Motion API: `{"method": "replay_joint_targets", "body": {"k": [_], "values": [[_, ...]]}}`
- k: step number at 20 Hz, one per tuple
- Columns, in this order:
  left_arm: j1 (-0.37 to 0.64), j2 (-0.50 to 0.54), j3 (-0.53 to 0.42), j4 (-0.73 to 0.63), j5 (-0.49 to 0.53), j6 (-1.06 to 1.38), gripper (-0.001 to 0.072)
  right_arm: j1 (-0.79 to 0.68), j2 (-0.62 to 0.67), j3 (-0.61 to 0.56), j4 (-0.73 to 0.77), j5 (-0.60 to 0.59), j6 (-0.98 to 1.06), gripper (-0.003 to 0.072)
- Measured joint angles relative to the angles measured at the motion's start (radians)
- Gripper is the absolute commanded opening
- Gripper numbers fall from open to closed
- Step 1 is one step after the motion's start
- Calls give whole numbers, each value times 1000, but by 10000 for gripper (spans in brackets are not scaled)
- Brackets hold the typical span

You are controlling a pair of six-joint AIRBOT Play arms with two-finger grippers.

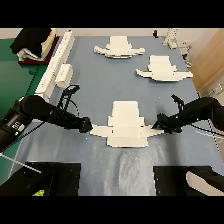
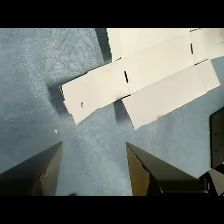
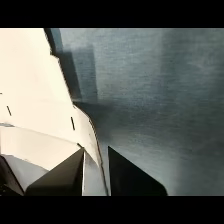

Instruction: Fold the box.

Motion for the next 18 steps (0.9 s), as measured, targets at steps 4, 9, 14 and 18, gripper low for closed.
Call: {"method": "replay_joint_targets", "body": {"k": [4,9,14,18], "values": [[1,-42,-8,-39,13,-1,608,8,-56,11,11,-14,-61,199],[27,-134,-3,-117,30,28,608,39,-84,16,66,-18,-153,-1],[153,-253,34,-238,7,129,608,135,1,-30,85,12,-233,-2],[231,-360,45,-350,-31,272,608,217,163,-114,92,101,-241,-2]]}}
